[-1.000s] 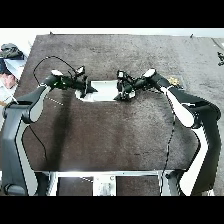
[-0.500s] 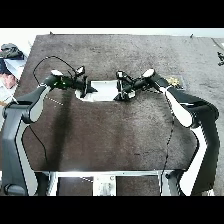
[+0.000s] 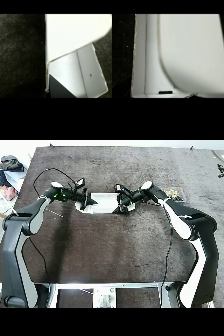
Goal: Fold the box and place the chain.
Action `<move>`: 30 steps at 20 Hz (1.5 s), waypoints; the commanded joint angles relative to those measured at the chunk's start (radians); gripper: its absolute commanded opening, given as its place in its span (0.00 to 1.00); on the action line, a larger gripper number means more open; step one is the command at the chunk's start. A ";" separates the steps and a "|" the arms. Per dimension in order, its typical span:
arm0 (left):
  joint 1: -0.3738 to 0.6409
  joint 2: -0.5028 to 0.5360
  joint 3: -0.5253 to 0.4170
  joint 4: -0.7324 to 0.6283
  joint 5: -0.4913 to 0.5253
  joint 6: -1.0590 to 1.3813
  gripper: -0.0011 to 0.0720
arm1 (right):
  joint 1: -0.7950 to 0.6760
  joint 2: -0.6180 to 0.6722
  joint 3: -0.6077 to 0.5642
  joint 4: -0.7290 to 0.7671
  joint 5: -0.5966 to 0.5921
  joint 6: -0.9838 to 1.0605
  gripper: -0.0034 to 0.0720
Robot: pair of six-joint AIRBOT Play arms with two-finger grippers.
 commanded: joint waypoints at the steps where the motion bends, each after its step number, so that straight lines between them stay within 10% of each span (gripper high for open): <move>1: 0.000 -0.001 0.000 0.000 0.000 0.000 0.03 | 0.002 -0.002 0.001 -0.022 -0.003 -0.002 0.82; 8: 0.000 -0.001 0.000 0.000 0.000 0.000 0.03 | -0.006 -0.002 0.001 -0.005 -0.008 -0.002 0.54; 30: 0.000 -0.001 0.000 0.000 0.001 0.000 0.03 | -0.005 -0.002 0.000 -0.005 -0.029 -0.003 0.57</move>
